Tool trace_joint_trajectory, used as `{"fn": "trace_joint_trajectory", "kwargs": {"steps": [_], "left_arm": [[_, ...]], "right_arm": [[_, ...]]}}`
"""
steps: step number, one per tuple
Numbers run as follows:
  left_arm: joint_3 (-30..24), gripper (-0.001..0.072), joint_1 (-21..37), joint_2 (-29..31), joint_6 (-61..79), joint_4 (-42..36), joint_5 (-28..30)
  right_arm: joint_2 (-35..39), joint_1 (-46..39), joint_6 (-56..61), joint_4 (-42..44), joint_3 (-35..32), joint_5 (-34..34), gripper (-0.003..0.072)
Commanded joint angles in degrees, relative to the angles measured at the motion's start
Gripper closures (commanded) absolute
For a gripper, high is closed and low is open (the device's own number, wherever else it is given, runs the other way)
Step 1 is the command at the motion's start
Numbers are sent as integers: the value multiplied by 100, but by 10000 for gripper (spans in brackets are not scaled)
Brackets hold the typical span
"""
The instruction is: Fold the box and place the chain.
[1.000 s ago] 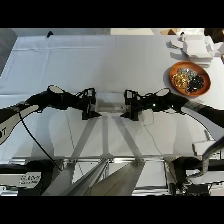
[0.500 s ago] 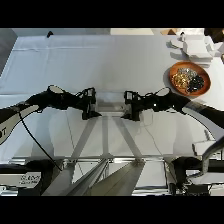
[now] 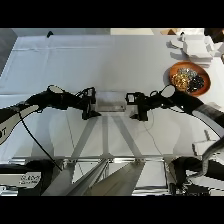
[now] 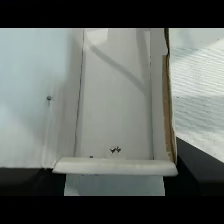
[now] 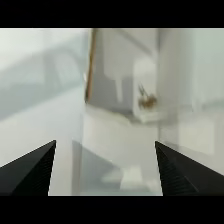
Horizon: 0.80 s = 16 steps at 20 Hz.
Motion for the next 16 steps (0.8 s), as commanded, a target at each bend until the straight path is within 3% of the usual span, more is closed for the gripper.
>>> {"fn": "trace_joint_trajectory", "kwargs": {"steps": [1, 5, 9, 12, 16], "left_arm": [[2, 434, 0, -2, 13, 9, -15], [2, 434, 0, -2, 13, 9, -15], [2, 434, 0, -2, 13, 9, -15], [2, 434, 0, 0, 13, 9, -15], [2, 434, 0, 0, 13, 9, -15]], "right_arm": [[573, -2, 1113, -887, 4, 111, 65], [1294, -2, 1316, -511, 4, 916, 664], [1491, 7, 1320, 977, 4, 1051, 675], [1405, 111, 1652, 1974, 4, 96, 681], [778, 505, 1753, 2476, 4, -1036, 682]]}}
